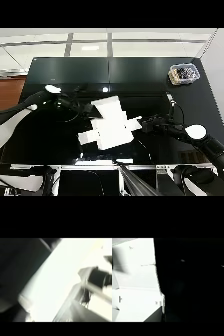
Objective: Fold the box and place the chain.
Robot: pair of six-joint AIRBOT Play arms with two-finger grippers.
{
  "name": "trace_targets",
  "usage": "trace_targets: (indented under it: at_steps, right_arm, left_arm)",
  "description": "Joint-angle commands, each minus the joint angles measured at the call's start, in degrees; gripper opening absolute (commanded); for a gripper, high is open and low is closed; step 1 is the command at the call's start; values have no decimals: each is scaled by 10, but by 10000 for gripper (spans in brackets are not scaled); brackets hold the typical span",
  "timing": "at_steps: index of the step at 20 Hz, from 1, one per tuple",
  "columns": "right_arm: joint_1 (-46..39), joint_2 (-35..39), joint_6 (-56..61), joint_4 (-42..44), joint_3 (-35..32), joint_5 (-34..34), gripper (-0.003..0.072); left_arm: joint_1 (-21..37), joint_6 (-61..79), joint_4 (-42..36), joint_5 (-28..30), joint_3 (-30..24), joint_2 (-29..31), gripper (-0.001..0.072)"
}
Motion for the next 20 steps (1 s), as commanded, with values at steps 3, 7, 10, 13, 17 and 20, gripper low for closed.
trace_targets:
  at_steps: [3, 7, 10, 13, 17, 20]
  right_arm:
    - [1, 0, 0, 0, 0, 2, 20]
    - [0, 0, 0, -5, 0, 8, 89]
    - [-21, 0, 0, -76, 22, 22, 709]
    - [-53, 0, -1, -214, 89, 91, 705]
    - [-60, 1, 0, -280, 124, 81, 705]
    - [-43, 0, -63, -245, 124, 90, 705]
  left_arm:
    - [-41, 57, 142, -110, 81, -56, 328]
    - [-43, 124, 116, -113, 88, -60, 36]
    - [-43, 141, 120, -123, 100, -59, 27]
    - [-43, 130, 164, -103, 107, -18, 24]
    - [-47, 317, 122, 86, 6, 128, 28]
    - [-55, 468, 150, 135, -24, 148, 29]
